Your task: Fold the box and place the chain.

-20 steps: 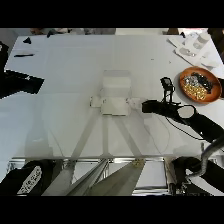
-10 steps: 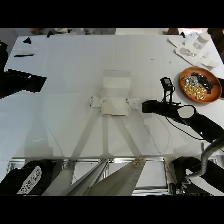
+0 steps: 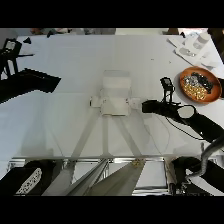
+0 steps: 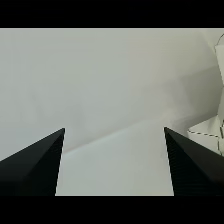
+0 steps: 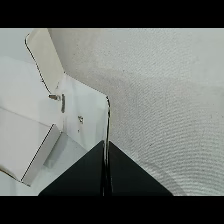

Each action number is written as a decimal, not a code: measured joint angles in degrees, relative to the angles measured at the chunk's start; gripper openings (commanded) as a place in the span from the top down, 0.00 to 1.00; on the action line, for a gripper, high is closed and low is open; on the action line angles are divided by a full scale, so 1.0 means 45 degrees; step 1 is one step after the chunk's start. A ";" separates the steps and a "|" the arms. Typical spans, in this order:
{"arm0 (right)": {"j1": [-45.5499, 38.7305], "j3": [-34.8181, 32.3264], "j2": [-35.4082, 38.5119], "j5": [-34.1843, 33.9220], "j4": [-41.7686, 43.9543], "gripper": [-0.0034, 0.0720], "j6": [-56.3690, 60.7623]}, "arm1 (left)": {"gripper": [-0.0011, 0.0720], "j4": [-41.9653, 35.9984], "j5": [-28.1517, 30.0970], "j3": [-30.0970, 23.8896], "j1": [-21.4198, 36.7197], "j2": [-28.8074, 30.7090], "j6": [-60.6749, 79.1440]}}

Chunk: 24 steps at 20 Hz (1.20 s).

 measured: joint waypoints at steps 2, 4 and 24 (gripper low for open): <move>0.0000 0.0000 0.0000 0.0000 0.0000 0.94 0.0000 | 0.04 -0.0034 -0.0452 0.0593 -0.0461 -0.0986 -0.0185; 0.0000 0.0000 0.0000 0.0000 -0.0005 0.94 0.0000 | 0.04 -0.0228 -0.1243 0.1661 -0.0845 -0.2390 -0.0262; 0.0000 0.0000 0.0000 0.0000 -0.0005 0.94 -0.0005 | 0.04 -0.3852 -0.6183 0.8621 -0.2909 -1.1817 0.2516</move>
